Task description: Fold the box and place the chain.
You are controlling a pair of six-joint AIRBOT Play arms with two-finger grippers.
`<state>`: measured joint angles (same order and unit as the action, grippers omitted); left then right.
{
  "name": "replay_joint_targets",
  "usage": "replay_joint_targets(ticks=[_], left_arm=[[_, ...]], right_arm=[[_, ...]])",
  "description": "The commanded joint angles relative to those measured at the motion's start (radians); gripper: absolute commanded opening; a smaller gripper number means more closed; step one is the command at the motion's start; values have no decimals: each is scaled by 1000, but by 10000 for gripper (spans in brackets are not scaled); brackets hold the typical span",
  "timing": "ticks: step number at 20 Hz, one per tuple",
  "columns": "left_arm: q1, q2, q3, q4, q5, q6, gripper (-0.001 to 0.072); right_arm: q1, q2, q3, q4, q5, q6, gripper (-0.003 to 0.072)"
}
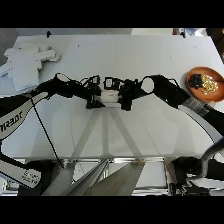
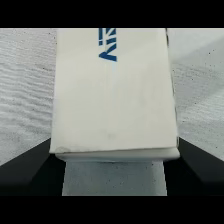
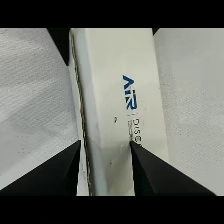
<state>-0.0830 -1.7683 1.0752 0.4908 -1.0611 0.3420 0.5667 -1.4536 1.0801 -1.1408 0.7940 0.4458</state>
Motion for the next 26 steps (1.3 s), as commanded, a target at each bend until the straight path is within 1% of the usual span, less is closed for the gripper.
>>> replay_joint_targets(ticks=[1, 2, 5, 7, 8, 9, 10, 12, 14, 17, 19, 21, 26], left_arm=[[0, 0, 1, -3, 3, -2, 562], [0, 0, 1, -3, 3, -2, 562], [0, 0, 1, -3, 3, -2, 562], [0, 0, 1, -3, 3, -2, 562], [0, 0, 1, -3, 3, -2, 562], [0, 0, 1, -3, 3, -2, 562], [0, 0, 1, -3, 3, -2, 562], [0, 0, 1, -3, 3, -2, 562], [0, 0, 1, -3, 3, -2, 562], [0, 0, 1, -3, 3, -2, 562], [0, 0, 1, -3, 3, -2, 562], [0, 0, 1, -3, 3, -2, 562], [0, 0, 1, -3, 3, -2, 562]], right_arm=[[1, 3, -1, 1, 28, 2, 380], [1, 13, -1, 1, 26, 2, 402], [-3, 80, -1, 2, -3, 4, 400], [-16, 126, -1, 6, -31, 92, 392], [-32, 143, -1, 37, -30, 149, 280], [-51, 147, -1, 92, -19, 193, 113], [-78, 144, -1, 171, -1, 220, 10], [-137, 124, -1, 360, 45, 230, 12], [-182, 72, -1, 548, 87, 232, 11], [-186, -40, -1, 740, 109, 238, 11], [-161, -117, -1, 813, 113, 239, 11], [-134, -174, -1, 848, 129, 239, 11], [-106, -226, -1, 847, 128, 238, 11]])
